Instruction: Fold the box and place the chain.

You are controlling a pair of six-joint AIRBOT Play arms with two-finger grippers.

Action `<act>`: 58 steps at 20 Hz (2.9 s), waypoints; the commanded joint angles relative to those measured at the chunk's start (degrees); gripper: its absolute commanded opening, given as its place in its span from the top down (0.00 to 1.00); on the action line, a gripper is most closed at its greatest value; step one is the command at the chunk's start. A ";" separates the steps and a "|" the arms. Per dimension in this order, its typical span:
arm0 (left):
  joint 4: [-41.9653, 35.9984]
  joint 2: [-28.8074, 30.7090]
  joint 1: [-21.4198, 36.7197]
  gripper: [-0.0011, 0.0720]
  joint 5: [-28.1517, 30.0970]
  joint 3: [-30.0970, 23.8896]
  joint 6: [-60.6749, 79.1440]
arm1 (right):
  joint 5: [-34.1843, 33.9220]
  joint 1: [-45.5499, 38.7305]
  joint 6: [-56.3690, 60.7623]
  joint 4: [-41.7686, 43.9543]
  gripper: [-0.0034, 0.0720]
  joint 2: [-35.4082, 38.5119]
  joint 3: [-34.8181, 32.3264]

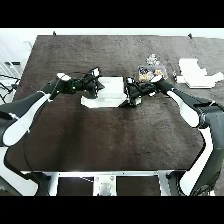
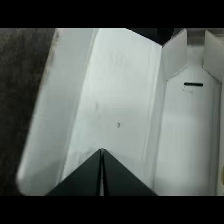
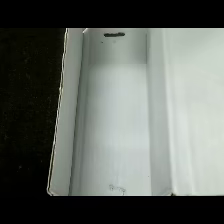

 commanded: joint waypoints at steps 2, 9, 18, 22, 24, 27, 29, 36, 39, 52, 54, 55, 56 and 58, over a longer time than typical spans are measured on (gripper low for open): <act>7.48 4.61 0.17 0.00 -3.89 0.39 -3.43 | 0.02 0.02 0.04 0.04 0.18 -0.02 0.02; 33.38 6.45 0.13 0.03 -12.85 0.37 -23.85 | 0.02 0.02 0.04 0.04 0.18 -0.02 0.02; 34.10 4.07 -0.02 0.03 -11.65 0.09 -25.33 | 0.02 0.02 0.04 0.04 0.18 -0.02 0.02; 33.94 2.91 -0.81 0.03 -10.03 0.09 -23.87 | 0.02 0.02 0.04 0.07 0.18 -0.02 0.04; 33.99 2.89 -2.12 0.03 -9.14 0.09 -22.82 | 0.02 0.04 0.04 0.07 0.18 -0.02 0.04; 34.16 2.89 -2.38 0.03 -8.07 0.09 -22.80 | 0.02 0.04 0.04 0.04 0.18 -0.02 0.04; 34.25 2.89 -2.34 0.03 -8.07 0.09 -22.75 | 0.02 0.04 0.04 0.04 0.18 -0.02 0.04; 34.03 2.51 -2.34 0.23 -7.48 0.11 -22.53 | 0.02 0.04 0.04 0.04 0.18 -0.02 0.04; 33.97 0.72 -2.34 0.23 -8.09 0.09 -21.49 | 0.02 0.02 0.04 0.04 0.18 -0.02 0.04; 23.28 -0.52 -2.40 0.74 -9.29 0.20 -15.78 | 0.02 0.04 0.04 0.04 0.18 -0.02 0.04; 22.27 -1.22 -2.40 0.74 -10.05 0.22 -14.78 | 0.02 0.02 0.04 0.04 0.18 -0.02 0.04; 21.84 -1.29 -2.40 0.74 -9.90 0.20 -14.69 | 0.02 0.02 0.04 0.04 0.18 -0.02 0.04; 21.20 -1.27 -2.40 0.74 -9.62 0.20 -14.47 | 0.02 0.02 0.04 0.04 0.18 -0.02 0.04; 18.99 -1.29 -2.40 0.44 -9.62 0.20 -13.27 | 0.02 0.02 0.04 0.04 0.18 -0.02 0.04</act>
